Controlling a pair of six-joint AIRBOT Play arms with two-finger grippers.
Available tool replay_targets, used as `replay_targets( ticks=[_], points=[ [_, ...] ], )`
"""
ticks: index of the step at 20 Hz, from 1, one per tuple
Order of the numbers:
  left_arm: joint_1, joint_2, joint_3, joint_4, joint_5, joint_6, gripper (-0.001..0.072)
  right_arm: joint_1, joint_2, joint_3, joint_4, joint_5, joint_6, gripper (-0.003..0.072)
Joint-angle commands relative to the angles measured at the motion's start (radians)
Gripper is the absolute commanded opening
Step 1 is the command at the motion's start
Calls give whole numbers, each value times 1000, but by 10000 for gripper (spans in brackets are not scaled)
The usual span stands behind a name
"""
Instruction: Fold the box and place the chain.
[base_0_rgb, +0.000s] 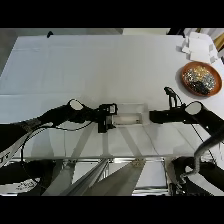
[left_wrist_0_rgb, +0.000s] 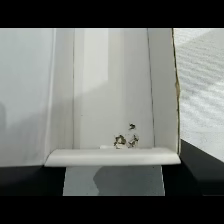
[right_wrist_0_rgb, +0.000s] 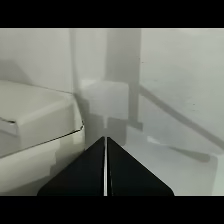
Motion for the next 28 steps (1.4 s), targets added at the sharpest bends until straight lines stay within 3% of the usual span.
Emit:
replay_targets(
  ticks=[1,3,5,6,28],
  points=[
    [0,0,0,0,0,0,333,9,41,0,64,31,-52,12],
    [0,0,0,0,0,0,333,9,66,0,66,44,-52,18],
    [0,0,0,0,0,0,333,9,80,0,69,66,-52,196],
    [0,0,0,0,0,0,333,9,85,0,69,81,-57,241],
    [0,0,0,0,0,0,333,9,148,0,73,132,-59,240]
  ],
)
